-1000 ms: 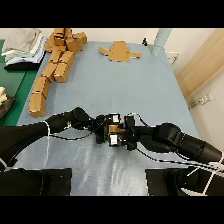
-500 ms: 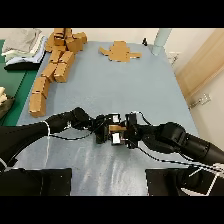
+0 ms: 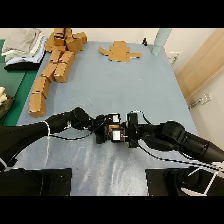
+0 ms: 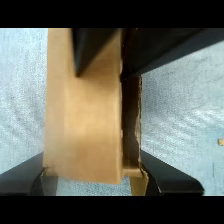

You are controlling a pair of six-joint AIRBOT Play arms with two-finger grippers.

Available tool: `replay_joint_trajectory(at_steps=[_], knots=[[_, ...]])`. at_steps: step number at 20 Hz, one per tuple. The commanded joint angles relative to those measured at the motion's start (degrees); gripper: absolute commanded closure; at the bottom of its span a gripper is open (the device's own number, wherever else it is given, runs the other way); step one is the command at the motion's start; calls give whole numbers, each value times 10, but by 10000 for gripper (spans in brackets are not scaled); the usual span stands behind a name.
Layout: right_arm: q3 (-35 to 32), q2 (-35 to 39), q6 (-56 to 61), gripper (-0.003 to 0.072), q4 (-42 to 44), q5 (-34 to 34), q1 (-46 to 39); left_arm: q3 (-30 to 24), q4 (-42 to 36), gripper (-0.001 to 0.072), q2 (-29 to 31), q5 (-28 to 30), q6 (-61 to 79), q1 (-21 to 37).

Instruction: Fold the box.

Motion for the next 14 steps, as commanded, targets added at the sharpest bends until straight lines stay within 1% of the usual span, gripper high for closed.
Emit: replay_joint_trajectory(at_steps=[1, 2, 6, 8, 14], knots=[[0, 0, 0, 482, 28, -15, 0, 0, 0, 196, 0, 0, 1, 0], [0, 0, 0, 546, 30, -20, 0, 0, 0, 196, 0, 0, 1, 0], [0, 0, -2, 547, 50, -28, 0, 0, 0, 196, 0, 0, 1, 0], [0, 0, -2, 603, 52, -29, 0, 0, 0, 195, 0, 0, 1, 0], [0, 0, -2, 601, 58, -34, 0, 0, 0, 196, 0, 0, 1, 0]])
